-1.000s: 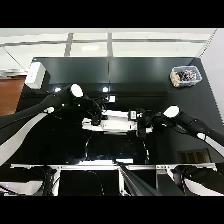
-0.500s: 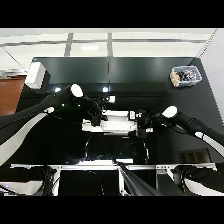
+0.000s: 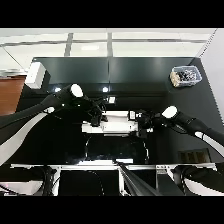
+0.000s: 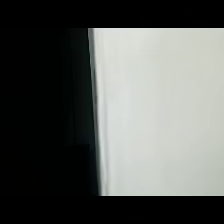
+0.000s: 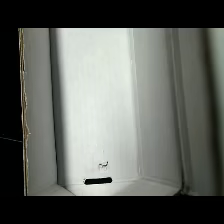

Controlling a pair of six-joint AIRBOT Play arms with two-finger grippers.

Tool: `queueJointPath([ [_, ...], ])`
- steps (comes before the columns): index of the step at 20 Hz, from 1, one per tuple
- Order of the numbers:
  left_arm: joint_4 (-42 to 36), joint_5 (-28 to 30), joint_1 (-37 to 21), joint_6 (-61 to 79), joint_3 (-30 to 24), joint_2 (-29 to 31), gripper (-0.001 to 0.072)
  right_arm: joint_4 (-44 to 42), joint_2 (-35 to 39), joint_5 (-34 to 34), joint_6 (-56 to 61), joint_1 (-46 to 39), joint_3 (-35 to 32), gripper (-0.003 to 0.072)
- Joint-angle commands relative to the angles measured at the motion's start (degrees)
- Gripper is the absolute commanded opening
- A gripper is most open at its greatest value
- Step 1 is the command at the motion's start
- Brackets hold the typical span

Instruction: Fold the box and place the chain.

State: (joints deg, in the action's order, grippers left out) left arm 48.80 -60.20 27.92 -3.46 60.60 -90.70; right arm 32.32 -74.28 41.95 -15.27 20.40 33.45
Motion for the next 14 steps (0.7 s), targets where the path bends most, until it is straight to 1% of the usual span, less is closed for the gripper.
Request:
queueJointPath([
  [1, 0.0, 0.2, 0.0, 0.1, 0.0, -0.6, 0.0023, 0.1, 0.0, -0.3, 0.3, 0.0, 0.0, 0.0705],
  [14, 0.3, 0.2, 0.0, 0.1, 0.0, -0.7, 0.0023, 0.1, 0.0, -0.7, 0.7, 0.0, 0.0, 0.0705],
])
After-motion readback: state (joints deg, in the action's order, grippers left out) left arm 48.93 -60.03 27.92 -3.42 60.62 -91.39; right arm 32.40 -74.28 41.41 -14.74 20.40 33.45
